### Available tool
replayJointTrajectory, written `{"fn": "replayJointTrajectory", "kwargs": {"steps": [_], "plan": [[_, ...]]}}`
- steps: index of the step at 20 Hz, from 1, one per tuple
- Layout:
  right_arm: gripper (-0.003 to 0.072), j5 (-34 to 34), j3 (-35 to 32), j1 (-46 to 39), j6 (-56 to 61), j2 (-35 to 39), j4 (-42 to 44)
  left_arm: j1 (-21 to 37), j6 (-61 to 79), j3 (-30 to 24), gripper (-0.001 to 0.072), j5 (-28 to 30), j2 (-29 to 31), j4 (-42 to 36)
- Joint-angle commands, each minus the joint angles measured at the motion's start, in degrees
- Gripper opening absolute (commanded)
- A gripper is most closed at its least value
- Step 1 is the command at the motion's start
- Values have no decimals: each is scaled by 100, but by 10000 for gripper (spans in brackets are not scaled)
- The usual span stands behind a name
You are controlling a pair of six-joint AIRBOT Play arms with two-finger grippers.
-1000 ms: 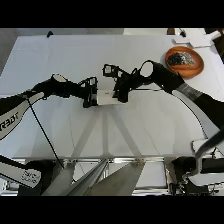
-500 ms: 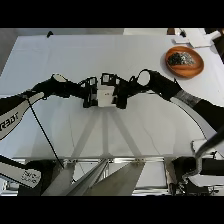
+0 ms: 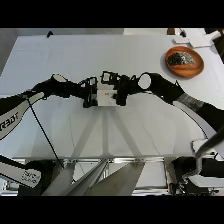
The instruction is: Fold the box and place the chain.
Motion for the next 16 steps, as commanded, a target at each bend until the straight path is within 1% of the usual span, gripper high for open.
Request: {"fn": "replayJointTrajectory", "kwargs": {"steps": [1, 2, 5, 6, 7, 8, 12, 13, 14, 16], "plan": [[402, -149, -7, 103, 0, 90, -22, 7, 2, 2, 396, 2, 0, 2], [415, -111, -7, 118, 0, 133, -24, 7, 2, 2, 396, 2, 0, 2], [419, -173, -166, 138, -11, 474, -24, 7, 2, 2, 396, 2, 0, 2], [420, -243, -299, 138, -52, 645, -26, 7, 2, 2, 396, 0, 0, 0], [439, -339, -463, 138, -146, 796, -26, 7, 2, 2, 396, 2, 0, 2], [482, -496, -673, 138, -249, 916, -20, 7, 2, 2, 396, 2, 0, 2], [483, -804, -1228, 179, -350, 962, -48, 7, 2, 2, 396, 2, 0, 0], [494, -944, -1314, 243, -428, 962, -50, 7, 2, 2, 396, 2, 0, 2], [554, -1141, -1373, 299, -483, 962, -63, 7, 2, 2, 396, 2, 0, 2], [554, -1641, -1449, 365, -496, 962, -68, 7, 2, 2, 396, 2, 0, 2]]}}
